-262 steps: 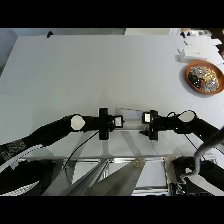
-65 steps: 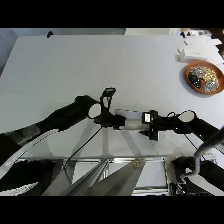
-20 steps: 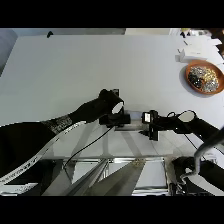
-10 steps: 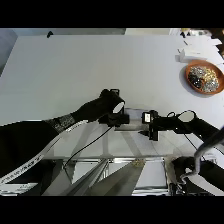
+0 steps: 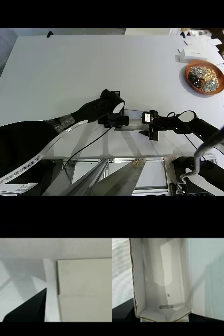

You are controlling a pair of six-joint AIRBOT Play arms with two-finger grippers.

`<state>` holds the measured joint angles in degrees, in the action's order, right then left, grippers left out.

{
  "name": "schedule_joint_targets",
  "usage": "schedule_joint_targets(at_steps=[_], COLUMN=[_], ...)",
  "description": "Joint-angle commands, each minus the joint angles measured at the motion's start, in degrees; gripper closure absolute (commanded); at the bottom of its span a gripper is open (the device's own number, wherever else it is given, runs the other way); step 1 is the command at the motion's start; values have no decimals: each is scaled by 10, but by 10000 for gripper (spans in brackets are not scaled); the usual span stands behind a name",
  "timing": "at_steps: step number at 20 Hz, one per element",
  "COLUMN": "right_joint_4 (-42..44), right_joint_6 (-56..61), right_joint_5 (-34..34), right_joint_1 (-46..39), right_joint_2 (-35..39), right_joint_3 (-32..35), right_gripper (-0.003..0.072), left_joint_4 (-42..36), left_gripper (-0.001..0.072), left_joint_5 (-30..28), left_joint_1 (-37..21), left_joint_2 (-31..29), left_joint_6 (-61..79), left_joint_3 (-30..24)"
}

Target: Fold the box and place the chain.

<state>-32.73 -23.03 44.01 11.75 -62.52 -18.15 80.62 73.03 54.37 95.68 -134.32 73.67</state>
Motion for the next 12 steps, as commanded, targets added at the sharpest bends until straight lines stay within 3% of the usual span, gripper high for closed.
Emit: schedule_joint_targets(at_steps=[1, 5, 9, 12], right_joint_4=[0, 0, 0, 0], right_joint_6=[0, 0, 0, 0], right_joint_5=[1, 1, 1, 1], right_joint_1=[0, 0, 0, 0], right_joint_2=[0, 0, 0, 0], right_joint_3=[0, 0, 0, 0], right_gripper=[283, 283, 283, 283], left_joint_4=[4, -8, -32, -32], left_gripper=[407, 407, 406, 305], left_joint_5=[37, 38, 52, 51], left_joint_1=[-14, -36, -66, -86], left_joint_2=[-23, -76, -166, -230], left_joint_6=[46, 128, 231, 332], left_joint_3=[0, 0, -19, -63])
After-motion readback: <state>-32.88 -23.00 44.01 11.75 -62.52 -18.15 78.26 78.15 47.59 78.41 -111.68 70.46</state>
